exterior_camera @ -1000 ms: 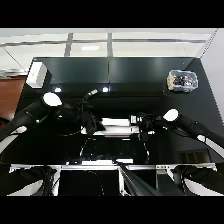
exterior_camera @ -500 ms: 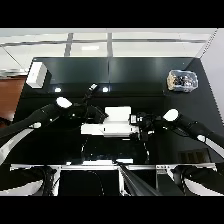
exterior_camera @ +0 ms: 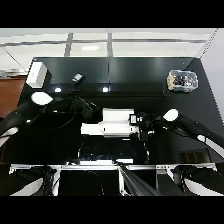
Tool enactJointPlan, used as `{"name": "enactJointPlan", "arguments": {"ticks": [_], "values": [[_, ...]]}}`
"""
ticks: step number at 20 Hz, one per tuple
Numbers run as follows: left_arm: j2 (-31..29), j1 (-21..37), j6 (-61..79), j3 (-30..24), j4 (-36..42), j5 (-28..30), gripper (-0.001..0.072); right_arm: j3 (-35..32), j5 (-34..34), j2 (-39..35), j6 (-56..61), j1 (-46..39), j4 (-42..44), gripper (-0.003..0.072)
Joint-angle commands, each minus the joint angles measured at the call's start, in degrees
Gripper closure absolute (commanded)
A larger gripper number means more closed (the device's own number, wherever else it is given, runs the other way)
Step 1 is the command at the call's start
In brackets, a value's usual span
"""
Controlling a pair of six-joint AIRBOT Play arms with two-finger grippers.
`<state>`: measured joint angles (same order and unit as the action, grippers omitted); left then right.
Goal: Fold the box and place the chain.
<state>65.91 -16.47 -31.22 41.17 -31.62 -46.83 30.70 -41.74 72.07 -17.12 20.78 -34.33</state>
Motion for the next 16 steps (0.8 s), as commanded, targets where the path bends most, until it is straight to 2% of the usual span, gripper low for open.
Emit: {"name": "enactJointPlan", "arguments": {"ticks": [1,3,4,5,6,10,14,15,16], "values": [[-6.9,3.2,11.9,-5.5,0.2,-6.0,0.0684,0.0,-0.1,0.0,0.0,0.0,0.0,0.0461],[-5.9,2.9,27.4,-9.2,-0.7,-11.1,0.0681,0.0,0.0,0.0,0.0,0.0,0.0,0.0460],[-5.3,2.6,33.5,-10.6,-1.2,-10.6,0.0552,0.0,-0.1,0.0,0.0,0.0,0.0,0.0461],[-4.9,2.1,38.7,-11.9,-1.0,-8.8,0.0199,0.0,0.0,0.0,0.0,0.0,0.0,0.0461],[-4.6,1.1,42.3,-12.7,-0.7,-5.6,0.0000,0.0,-0.1,0.0,0.0,0.0,0.0,0.0461],[-3.0,-4.8,47.6,-12.8,-2.4,3.9,0.0001,0.0,0.0,0.0,0.0,0.0,0.0,0.0461],[0.4,-8.5,49.2,-12.3,0.2,4.5,0.0010,0.0,0.0,0.0,0.0,0.0,0.0,0.0461],[1.2,-8.9,49.2,-12.2,1.1,4.5,0.0043,0.0,0.0,0.0,0.0,0.0,0.0,0.0461],[1.7,-9.0,49.1,-12.1,1.1,4.5,0.0121,0.0,0.0,0.0,0.0,0.0,0.0,0.0461]]}}
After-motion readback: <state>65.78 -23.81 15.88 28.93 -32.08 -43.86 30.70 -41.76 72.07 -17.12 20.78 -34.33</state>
